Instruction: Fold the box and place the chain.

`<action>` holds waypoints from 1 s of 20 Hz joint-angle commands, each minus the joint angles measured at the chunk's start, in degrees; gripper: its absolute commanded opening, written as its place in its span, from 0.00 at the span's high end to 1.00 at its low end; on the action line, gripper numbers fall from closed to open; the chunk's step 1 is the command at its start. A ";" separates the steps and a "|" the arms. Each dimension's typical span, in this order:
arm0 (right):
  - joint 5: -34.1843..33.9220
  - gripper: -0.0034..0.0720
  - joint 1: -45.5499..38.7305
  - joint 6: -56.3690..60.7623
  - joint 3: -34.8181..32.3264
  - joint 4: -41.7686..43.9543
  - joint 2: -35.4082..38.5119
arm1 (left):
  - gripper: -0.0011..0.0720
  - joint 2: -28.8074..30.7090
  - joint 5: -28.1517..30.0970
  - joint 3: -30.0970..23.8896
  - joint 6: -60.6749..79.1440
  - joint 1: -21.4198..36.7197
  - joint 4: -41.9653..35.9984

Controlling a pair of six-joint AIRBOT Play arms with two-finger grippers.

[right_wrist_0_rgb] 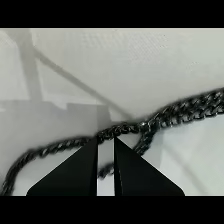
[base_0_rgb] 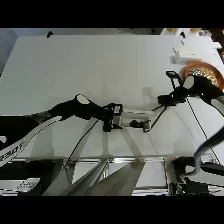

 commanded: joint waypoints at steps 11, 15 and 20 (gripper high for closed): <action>11.37 0.93 0.02 -2.05 0.11 3.98 31.71 | 0.73 0.02 0.00 0.02 0.00 0.04 0.02; 17.20 0.93 0.02 -7.63 0.11 12.94 42.75 | 0.73 0.02 0.00 0.02 0.00 0.04 0.02; 20.50 0.93 0.02 -9.40 0.11 14.78 52.48 | 0.73 0.02 0.00 0.02 0.00 0.04 0.02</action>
